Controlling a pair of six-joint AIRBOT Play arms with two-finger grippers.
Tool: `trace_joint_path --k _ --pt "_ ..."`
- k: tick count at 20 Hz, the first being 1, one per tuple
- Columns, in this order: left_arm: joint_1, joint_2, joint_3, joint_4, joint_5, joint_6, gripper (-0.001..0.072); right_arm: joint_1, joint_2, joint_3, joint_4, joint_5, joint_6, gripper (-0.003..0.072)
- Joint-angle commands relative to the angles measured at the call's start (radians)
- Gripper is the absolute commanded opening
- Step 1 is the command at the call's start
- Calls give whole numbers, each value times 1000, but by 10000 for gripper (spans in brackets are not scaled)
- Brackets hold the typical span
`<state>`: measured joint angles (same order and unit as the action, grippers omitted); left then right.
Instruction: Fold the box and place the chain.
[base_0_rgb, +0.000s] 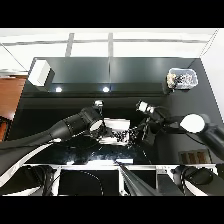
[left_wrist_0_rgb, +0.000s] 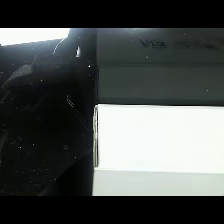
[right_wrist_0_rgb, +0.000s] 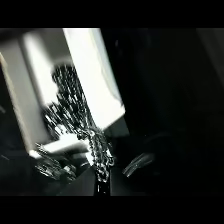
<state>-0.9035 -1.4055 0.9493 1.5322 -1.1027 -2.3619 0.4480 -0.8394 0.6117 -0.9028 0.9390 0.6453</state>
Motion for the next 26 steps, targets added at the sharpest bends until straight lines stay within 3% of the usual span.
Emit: trace_joint_path --k 1,4,7,15,19,26 --pt "0 0 0 0 1 1 32 1 91 129 50 125 227 16" --pt "-1 0 0 0 2 0 32 3 90 209 285 108 225 16" --pt "-1 0 0 0 2 1 32 3 75 210 469 66 222 16" --pt "-1 0 0 0 1 0 32 89 -150 206 436 66 249 17" --pt "-1 0 0 0 2 0 32 80 -151 231 438 50 229 17" --pt "0 0 0 0 2 0 32 79 -150 418 426 136 235 17"
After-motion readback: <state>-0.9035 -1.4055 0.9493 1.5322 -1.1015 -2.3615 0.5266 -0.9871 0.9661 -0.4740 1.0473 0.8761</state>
